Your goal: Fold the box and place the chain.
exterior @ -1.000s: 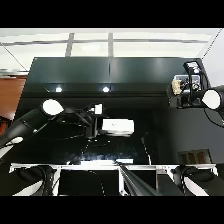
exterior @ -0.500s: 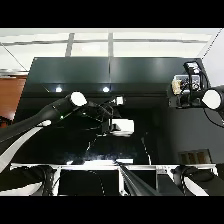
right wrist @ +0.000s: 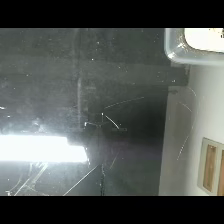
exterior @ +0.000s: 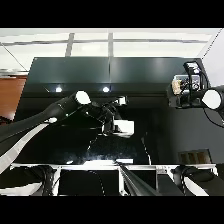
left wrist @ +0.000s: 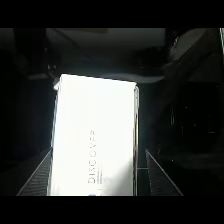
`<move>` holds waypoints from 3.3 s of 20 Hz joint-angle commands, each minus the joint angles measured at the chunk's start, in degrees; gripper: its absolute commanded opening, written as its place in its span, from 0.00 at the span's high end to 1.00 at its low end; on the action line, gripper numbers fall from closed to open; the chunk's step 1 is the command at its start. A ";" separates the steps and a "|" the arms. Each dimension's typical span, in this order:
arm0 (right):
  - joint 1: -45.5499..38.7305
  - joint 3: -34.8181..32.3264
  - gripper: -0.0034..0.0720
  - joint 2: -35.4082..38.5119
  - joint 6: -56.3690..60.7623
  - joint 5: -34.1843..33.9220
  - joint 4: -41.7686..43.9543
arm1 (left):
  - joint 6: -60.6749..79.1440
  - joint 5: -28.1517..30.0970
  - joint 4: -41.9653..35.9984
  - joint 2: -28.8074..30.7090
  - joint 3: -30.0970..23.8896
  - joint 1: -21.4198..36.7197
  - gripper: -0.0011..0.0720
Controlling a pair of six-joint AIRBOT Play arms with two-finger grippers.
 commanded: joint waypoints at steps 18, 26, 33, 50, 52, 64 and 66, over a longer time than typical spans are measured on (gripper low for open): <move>-0.04 0.02 0.94 0.04 0.07 -0.55 0.59 | -5.73 8.52 17.62 1.20 0.44 -3.65 0.53; -0.02 0.02 0.94 0.04 0.07 -0.55 1.05 | -17.64 15.15 21.49 4.11 5.68 32.59 0.53; 0.00 0.02 0.94 0.04 0.07 -0.63 5.09 | -32.76 12.15 19.39 -17.38 37.81 54.45 0.53; -0.15 4.72 0.94 0.04 -0.85 4.96 1.86 | -60.02 -11.41 35.95 -28.72 64.89 56.22 0.01; -0.15 11.13 0.94 0.09 -0.87 13.18 -4.35 | -63.08 -13.25 35.85 -22.16 63.84 55.63 0.29; 1.66 -7.37 0.94 25.14 -2.49 -12.92 -5.68 | -66.73 9.14 33.73 34.60 4.94 32.11 0.95; 1.66 -14.73 0.94 25.14 -2.49 -20.26 -6.16 | -66.86 17.38 34.18 44.81 -11.23 27.78 0.95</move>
